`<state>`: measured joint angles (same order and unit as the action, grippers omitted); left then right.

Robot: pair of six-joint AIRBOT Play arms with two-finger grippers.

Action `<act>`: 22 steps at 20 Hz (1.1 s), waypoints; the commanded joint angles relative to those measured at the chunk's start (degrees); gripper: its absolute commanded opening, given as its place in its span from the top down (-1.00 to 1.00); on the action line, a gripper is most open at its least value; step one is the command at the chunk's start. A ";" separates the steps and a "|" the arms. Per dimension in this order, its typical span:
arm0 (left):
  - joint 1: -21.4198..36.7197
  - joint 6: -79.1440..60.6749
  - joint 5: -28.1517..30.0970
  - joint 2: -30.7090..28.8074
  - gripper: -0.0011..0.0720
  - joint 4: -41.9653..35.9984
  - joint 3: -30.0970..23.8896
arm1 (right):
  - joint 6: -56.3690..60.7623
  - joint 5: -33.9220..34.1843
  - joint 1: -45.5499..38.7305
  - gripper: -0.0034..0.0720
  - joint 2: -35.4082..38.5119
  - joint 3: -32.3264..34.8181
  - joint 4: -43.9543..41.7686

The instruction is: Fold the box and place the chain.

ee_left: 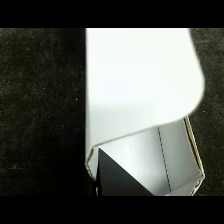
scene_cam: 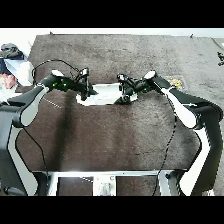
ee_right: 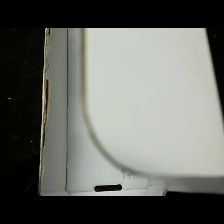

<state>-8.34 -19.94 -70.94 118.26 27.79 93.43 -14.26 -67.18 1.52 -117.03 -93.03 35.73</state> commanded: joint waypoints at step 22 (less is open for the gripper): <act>-0.02 0.00 0.02 0.02 0.94 0.02 0.00 | -0.04 1.16 0.07 -0.19 -0.24 -0.04 2.21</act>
<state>-8.36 -19.94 -70.94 118.26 27.81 93.43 -14.35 -66.13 1.54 -117.23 -93.03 37.78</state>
